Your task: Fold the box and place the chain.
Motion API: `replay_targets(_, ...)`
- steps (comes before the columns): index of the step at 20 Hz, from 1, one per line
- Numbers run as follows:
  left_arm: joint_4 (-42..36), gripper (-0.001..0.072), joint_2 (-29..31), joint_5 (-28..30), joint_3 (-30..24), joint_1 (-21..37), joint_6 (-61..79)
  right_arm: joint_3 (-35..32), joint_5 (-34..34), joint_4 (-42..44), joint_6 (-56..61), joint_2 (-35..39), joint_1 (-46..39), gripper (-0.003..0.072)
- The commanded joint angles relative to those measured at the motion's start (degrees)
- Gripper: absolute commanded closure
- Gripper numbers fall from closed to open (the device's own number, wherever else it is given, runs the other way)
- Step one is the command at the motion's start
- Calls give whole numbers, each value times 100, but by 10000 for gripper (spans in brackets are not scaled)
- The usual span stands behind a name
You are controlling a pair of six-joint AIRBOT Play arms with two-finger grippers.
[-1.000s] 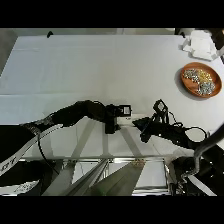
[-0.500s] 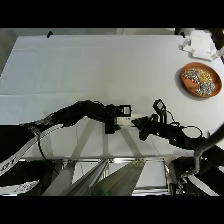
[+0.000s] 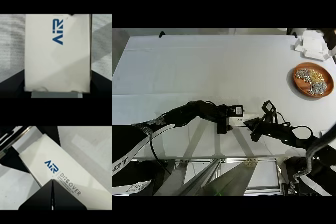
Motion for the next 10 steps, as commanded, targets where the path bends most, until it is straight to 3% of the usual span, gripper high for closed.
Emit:
replay_targets(1, -7, 374, 4, 4, 0, 7, -7, -15, -166, -603, 289, -15, 0, 684)
replay_targets(5, -9, 374, 4, 4, 0, 7, -4, -13, -334, -323, 151, 4, 0, 684)
replay_targets(10, -9, 374, 4, 4, 0, 7, -7, 11, -166, 1285, -999, 555, 0, 683)
